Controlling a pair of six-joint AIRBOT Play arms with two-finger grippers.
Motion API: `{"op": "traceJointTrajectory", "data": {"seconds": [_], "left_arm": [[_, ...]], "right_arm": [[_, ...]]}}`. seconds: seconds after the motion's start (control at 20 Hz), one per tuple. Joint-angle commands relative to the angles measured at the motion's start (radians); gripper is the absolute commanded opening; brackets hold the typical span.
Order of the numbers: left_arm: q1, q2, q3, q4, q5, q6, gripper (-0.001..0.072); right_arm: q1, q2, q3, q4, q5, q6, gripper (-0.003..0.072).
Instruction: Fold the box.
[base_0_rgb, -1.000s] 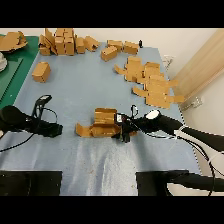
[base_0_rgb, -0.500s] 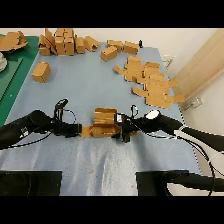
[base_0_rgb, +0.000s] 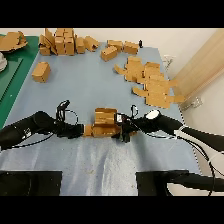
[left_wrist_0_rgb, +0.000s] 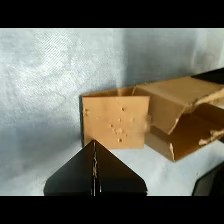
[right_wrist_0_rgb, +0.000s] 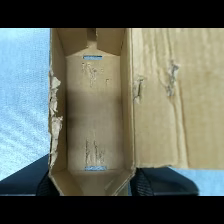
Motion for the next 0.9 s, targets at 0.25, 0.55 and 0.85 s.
{"op": "traceJointTrajectory", "data": {"seconds": [0.25, 0.55, 0.85], "left_arm": [[0.066, 0.069, 0.001, 0.143, -0.060, -0.095, 0.0010], [0.050, 0.029, 0.001, 0.108, -0.058, -0.107, 0.0010], [-0.191, 0.070, 0.001, 0.022, -0.035, -0.121, 0.0009]], "right_arm": [[0.000, 0.000, 0.000, 0.000, 0.000, 0.000, 0.0441], [0.000, 0.000, 0.000, 0.000, 0.000, 0.000, 0.0441], [0.000, 0.000, 0.000, 0.000, 0.000, 0.000, 0.0441]]}}
